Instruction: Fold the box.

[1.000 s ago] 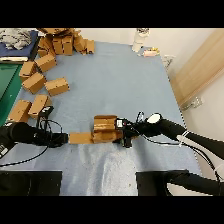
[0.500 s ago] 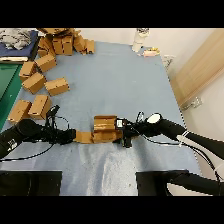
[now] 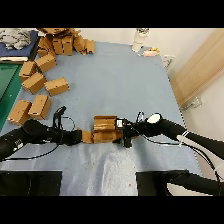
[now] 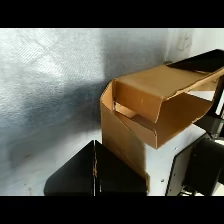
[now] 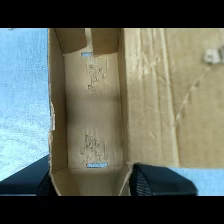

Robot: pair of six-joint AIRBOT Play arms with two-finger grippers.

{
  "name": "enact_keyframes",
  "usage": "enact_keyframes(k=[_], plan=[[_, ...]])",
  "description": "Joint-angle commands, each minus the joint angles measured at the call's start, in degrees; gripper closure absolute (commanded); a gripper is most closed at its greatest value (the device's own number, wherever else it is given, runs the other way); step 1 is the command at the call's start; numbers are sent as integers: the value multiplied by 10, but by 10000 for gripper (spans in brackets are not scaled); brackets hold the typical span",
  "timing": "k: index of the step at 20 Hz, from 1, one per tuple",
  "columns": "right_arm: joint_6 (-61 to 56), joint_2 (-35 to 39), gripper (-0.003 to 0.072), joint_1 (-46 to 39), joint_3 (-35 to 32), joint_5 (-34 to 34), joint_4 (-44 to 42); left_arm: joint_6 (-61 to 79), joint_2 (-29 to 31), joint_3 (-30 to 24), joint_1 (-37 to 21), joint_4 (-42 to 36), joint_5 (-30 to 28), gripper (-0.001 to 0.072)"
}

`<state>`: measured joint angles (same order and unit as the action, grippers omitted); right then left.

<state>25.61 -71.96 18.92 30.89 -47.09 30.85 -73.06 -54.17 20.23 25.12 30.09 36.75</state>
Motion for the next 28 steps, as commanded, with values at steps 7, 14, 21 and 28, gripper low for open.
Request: enact_keyframes(k=[7, 14, 21, 28], plan=[[0, 0, 181, 0, 0, 0, 0, 17, -21, 30, 59, -74, -48, 699], [0, 0, 182, 0, 0, 0, 0, 16, -21, 31, 59, -82, -47, 348], [0, 0, 182, 0, 0, 0, 0, 12, -21, 33, 22, -70, 6, 349], [0, 0, 182, 0, 0, 0, 0, 13, -21, 38, -30, -74, 64, 348]])
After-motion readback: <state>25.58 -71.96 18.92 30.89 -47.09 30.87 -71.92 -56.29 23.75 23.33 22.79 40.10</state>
